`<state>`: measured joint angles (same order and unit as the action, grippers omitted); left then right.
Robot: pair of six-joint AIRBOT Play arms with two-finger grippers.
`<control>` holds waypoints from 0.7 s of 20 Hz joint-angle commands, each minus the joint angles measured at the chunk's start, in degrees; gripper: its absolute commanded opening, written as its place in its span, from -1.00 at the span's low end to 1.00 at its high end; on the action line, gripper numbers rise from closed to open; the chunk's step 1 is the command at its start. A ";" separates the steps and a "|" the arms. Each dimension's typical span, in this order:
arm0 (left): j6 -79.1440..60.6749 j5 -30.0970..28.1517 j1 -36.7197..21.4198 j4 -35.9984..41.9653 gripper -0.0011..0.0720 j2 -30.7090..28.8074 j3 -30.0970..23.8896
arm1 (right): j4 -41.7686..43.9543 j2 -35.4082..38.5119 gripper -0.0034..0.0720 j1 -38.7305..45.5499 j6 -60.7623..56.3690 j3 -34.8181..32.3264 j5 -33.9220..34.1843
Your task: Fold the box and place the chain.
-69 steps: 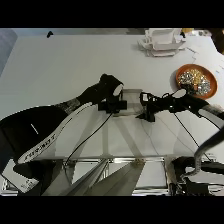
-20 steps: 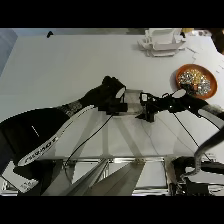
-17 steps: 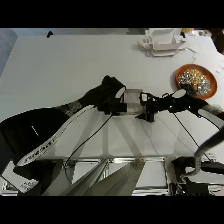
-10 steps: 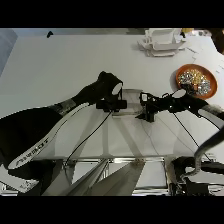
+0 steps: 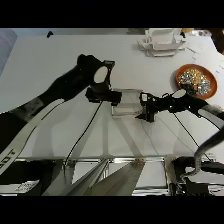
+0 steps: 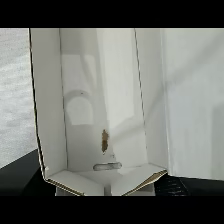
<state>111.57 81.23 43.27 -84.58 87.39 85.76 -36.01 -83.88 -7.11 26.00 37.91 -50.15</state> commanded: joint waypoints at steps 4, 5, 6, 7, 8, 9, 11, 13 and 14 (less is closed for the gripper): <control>-65.37 -6.43 -6.32 6.25 0.94 -10.34 -13.16 | 0.00 0.07 0.24 0.04 0.00 -0.02 -0.02; -80.13 -7.85 -8.00 9.81 0.94 -10.93 -17.11 | 0.00 0.07 0.24 0.04 0.00 -0.02 -0.02; -94.01 -9.70 -9.88 14.12 0.94 -11.04 -21.27 | 0.00 0.07 0.24 0.04 -0.02 -0.02 -0.02; -104.26 -13.18 -11.89 19.37 0.94 -10.78 -25.44 | 0.00 0.07 0.24 0.04 0.00 -0.02 -0.02; -110.75 -17.00 -13.64 24.65 0.94 -10.10 -28.81 | 0.00 0.07 0.24 0.04 0.00 -0.02 -0.02; -114.53 -20.55 -15.19 29.55 0.95 -8.90 -31.43 | 0.00 0.07 0.24 0.04 0.00 -0.02 -0.02; -118.84 -23.82 -17.70 36.70 0.95 -4.52 -33.35 | 0.00 0.07 0.24 0.04 0.00 -0.02 -0.02; -123.93 -26.12 -18.36 41.00 0.95 -0.94 -33.35 | 0.00 0.07 0.24 0.04 0.00 -0.02 -0.02; -127.54 -27.12 -18.29 43.50 0.95 0.48 -33.35 | 0.00 0.07 0.24 0.04 0.00 -0.02 0.00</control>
